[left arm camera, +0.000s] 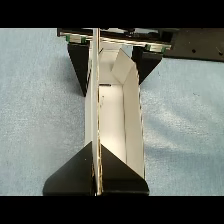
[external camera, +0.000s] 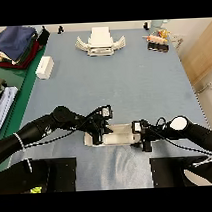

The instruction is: Fold the box.

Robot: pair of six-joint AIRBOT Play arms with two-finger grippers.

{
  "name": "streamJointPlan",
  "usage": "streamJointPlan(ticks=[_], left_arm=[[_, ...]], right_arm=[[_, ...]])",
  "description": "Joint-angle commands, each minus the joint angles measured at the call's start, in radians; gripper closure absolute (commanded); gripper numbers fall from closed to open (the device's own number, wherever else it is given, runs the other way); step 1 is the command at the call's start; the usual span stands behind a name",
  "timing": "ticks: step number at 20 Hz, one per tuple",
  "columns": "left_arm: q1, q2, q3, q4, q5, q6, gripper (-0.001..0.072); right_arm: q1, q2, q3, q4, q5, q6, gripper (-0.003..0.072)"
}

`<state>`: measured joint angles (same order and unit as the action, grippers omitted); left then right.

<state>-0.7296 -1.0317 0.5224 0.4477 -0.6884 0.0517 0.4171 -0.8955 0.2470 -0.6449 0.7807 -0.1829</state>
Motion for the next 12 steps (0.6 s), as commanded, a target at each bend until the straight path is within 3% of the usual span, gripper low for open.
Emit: streamJointPlan(ticks=[1, 12], left_arm=[[0.000, 0.000, 0.000, 0.000, 0.000, 0.000, 0.0695], [0.000, 0.000, 0.000, 0.000, 0.000, 0.000, 0.0694]], right_arm=[[0.000, 0.033, 0.001, -0.008, 0.014, 0.026, 0.0091], [0.000, 0.047, -0.002, -0.057, 0.022, 0.061, 0.0083]])
